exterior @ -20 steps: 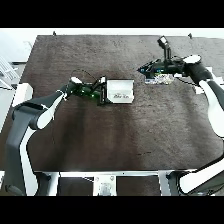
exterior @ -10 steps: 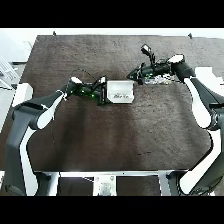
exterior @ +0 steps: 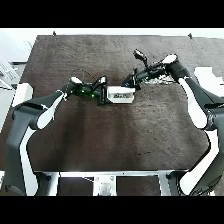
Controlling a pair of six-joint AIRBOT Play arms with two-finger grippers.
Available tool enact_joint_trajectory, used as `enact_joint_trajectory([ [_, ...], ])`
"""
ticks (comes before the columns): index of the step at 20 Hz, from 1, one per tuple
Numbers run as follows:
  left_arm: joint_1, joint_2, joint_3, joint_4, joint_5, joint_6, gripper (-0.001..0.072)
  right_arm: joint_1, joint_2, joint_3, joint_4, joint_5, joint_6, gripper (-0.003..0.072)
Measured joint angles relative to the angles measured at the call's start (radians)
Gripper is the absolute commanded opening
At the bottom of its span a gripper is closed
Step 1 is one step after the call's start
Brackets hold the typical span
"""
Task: Fold the box and place the chain.
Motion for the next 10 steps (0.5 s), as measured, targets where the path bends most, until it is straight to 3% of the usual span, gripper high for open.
enact_joint_trajectory([
  [7, 0.000, 0.000, 0.000, 0.000, 0.000, 0.000, 0.0350, 0.008, 0.000, 0.000, -0.014, 0.029, 0.008, 0.0258],
  [10, 0.000, 0.000, 0.000, 0.000, 0.000, 0.000, 0.0350, 0.009, 0.000, 0.000, -0.021, 0.039, 0.009, 0.0264],
])
